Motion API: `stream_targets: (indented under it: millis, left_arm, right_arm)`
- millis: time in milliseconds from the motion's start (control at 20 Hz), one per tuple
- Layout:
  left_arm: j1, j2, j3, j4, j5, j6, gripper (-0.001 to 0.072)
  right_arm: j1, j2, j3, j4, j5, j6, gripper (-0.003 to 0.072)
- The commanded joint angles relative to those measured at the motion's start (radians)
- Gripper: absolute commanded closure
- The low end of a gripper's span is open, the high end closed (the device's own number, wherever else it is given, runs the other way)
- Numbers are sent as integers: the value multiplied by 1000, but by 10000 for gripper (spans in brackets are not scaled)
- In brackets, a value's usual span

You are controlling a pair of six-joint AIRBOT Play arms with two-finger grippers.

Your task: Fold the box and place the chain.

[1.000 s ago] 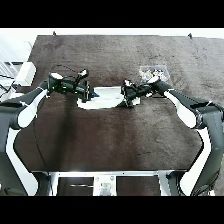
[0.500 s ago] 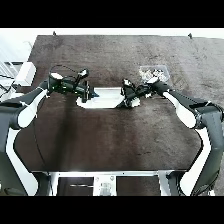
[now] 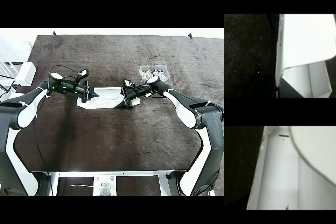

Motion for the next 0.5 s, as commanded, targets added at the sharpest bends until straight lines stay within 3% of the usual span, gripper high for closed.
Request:
stream_targets:
  millis: [0, 300, 350, 400, 450]
  left_arm:
    - [0, -1, 0, 0, -1, 0, 690]
    - [0, -1, 0, 0, -1, 0, 690]
    - [0, 0, 0, 0, -1, 0, 690]
    - [0, -1, 0, 0, -1, 0, 690]
    - [0, -1, 0, 0, -1, 0, 690]
  right_arm:
    - [-1, -2, 1, -5, 7, 8, 47]
    - [-3, -15, 2, -6, 38, 103, 47]
    - [-5, -15, 2, -10, 39, 107, 36]
    - [-10, -15, 2, -13, 38, 107, -34]
    - [-12, -14, 2, -22, 42, 107, -34]
